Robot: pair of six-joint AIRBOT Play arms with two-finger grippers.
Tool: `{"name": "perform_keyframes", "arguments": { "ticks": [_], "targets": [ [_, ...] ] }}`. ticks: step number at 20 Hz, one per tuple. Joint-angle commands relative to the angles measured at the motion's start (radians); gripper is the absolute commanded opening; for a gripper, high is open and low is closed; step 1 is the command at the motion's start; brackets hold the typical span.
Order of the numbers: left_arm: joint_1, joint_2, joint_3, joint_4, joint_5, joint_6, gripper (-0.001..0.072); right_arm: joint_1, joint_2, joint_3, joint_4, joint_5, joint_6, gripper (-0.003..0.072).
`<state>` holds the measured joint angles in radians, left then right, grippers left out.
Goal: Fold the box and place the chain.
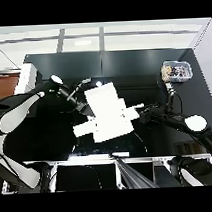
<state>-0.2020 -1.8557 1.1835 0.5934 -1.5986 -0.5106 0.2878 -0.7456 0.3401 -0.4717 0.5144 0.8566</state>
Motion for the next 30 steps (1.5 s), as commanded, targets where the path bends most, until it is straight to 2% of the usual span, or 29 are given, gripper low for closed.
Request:
{"name": "perform_keyframes", "arguments": {
  "ticks": [1, 3, 4, 6, 7, 8, 10, 12, 14, 15, 17, 19, 20, 22, 23, 25, 28, 30],
  "targets": [
    [0.000, -0.001, 0.003, -0.008, 0.009, 0.010, 0.0029, 0.001, 0.001, 0.000, -0.005, 0.010, 0.000, 0.0016],
    [0.000, -0.001, 0.003, -0.040, 0.011, 0.010, 0.0028, 0.001, 0.001, 0.000, -0.005, 0.031, 0.000, 0.0016],
    [0.000, 0.000, 0.003, -0.045, 0.019, 0.010, 0.0026, 0.001, 0.001, 0.000, -0.005, 0.040, 0.003, 0.0079],
    [0.000, 0.011, 0.003, -0.036, 0.046, 0.009, 0.0023, 0.000, 0.001, 0.000, -0.005, 0.043, 0.071, 0.0613],
    [0.000, 0.027, 0.002, -0.017, 0.063, 0.009, 0.0022, -0.004, 0.001, 0.002, -0.014, 0.061, 0.074, 0.0694],
    [-0.001, 0.051, 0.001, 0.009, 0.080, 0.006, 0.0021, -0.019, 0.001, 0.017, -0.076, 0.103, 0.074, 0.0694],
    [-0.011, 0.134, -0.042, 0.011, 0.129, 0.023, 0.0021, -0.089, 0.001, 0.110, -0.296, 0.281, 0.093, 0.0691],
    [-0.045, 0.263, -0.166, -0.022, 0.293, 0.158, 0.0022, -0.158, 0.001, 0.233, -0.480, 0.417, 0.101, 0.0690],
    [-0.084, 0.386, -0.273, -0.021, 0.484, 0.306, 0.0026, -0.188, 0.001, 0.313, -0.604, 0.441, 0.070, 0.0690],
    [-0.102, 0.424, -0.304, -0.021, 0.535, 0.386, 0.0027, -0.187, 0.001, 0.317, -0.601, 0.410, 0.025, 0.0690],
    [-0.135, 0.446, -0.310, 0.012, 0.552, 0.548, 0.0027, -0.169, -0.001, 0.317, -0.565, 0.358, -0.026, 0.0690],
    [-0.172, 0.436, -0.309, 0.050, 0.588, 0.569, 0.0027, -0.150, -0.001, 0.317, -0.515, 0.346, -0.026, 0.0690],
    [-0.195, 0.434, -0.309, 0.112, 0.616, 0.570, 0.0027, -0.143, -0.001, 0.317, -0.515, 0.348, -0.024, 0.0690],
    [-0.244, 0.434, -0.309, 0.205, 0.691, 0.571, 0.0026, -0.143, -0.002, 0.317, -0.486, 0.333, -0.008, 0.0690],
    [-0.262, 0.433, -0.312, 0.230, 0.766, 0.568, 0.0027, -0.142, -0.001, 0.317, -0.454, 0.309, -0.008, 0.0690],
    [-0.270, 0.425, -0.312, 0.221, 0.865, 0.566, 0.0028, -0.142, -0.002, 0.317, -0.375, 0.269, 0.000, 0.0690],
    [-0.277, 0.420, -0.312, 0.206, 0.857, 0.567, 0.0029, -0.127, -0.035, 0.262, -0.295, 0.238, -0.059, 0.0691],
    [-0.276, 0.406, -0.312, 0.206, 0.853, 0.567, 0.0029, -0.107, -0.072, 0.203, -0.296, 0.240, -0.200, 0.0690]
  ]
}}
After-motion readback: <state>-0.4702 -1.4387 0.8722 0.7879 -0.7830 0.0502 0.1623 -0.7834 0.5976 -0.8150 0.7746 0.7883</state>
